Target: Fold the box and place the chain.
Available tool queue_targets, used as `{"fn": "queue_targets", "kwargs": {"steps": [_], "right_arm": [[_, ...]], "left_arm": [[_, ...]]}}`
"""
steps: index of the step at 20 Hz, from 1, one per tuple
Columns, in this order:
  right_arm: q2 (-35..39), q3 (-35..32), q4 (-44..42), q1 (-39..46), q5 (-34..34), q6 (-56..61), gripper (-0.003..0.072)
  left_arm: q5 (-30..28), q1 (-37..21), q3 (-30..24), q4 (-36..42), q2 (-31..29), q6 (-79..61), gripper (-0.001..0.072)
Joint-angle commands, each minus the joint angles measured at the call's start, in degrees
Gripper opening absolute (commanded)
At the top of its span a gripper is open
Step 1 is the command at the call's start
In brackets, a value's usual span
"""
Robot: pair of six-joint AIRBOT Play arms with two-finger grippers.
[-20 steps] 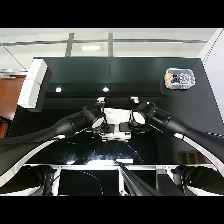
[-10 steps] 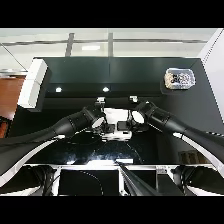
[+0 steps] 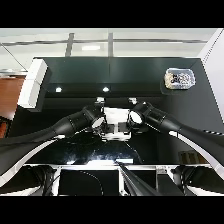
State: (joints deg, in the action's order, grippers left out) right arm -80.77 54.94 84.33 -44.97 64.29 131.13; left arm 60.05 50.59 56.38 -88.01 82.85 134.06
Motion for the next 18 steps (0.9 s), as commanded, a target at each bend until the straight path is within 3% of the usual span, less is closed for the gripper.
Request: {"fn": "queue_targets", "kwargs": {"steps": [1, 4, 5, 6, 7, 13, 14, 16, 18], "right_arm": [[-0.17, 0.04, -0.09, -0.02, -0.02, 0.00, 0.0237], [-0.17, 0.04, -0.07, -0.02, -0.04, 0.02, 0.0228], [-0.17, 0.04, -0.09, -0.02, -0.04, 0.02, 0.0123], [-0.17, 0.04, -0.09, -0.04, -0.07, 0.02, 0.0110], [-0.17, 0.04, -0.07, -0.02, -0.07, 0.04, 0.0050], [-0.15, 0.04, 0.20, -0.02, -0.15, 0.00, 0.0050], [-0.09, 0.04, 0.26, -0.02, -0.24, 0.00, 0.0076], [0.15, 0.13, 0.02, 0.02, -0.13, 0.04, 0.0368], [0.74, 0.39, 0.04, 0.15, 1.29, -0.04, 0.0386]], "left_arm": [[0.26, -0.04, 0.00, -0.04, 0.00, -0.11, 0.0029], [0.24, -0.02, 0.00, -0.02, 0.00, -0.09, 0.0029], [0.24, -0.02, 0.00, -0.02, 0.00, -0.11, 0.0029], [0.24, -0.02, 0.00, 0.00, 0.00, -0.11, 0.0029], [0.24, -0.02, 0.00, 0.00, 0.00, -0.09, 0.0029], [0.26, -0.02, 0.00, 0.00, 0.00, -0.09, 0.0029], [0.24, -0.02, 0.00, 0.00, 0.00, -0.09, 0.0029], [0.24, -0.02, 0.00, -0.02, 0.00, -0.09, 0.0029], [0.22, -0.02, 0.00, -0.02, 0.00, -0.09, 0.0029]]}}
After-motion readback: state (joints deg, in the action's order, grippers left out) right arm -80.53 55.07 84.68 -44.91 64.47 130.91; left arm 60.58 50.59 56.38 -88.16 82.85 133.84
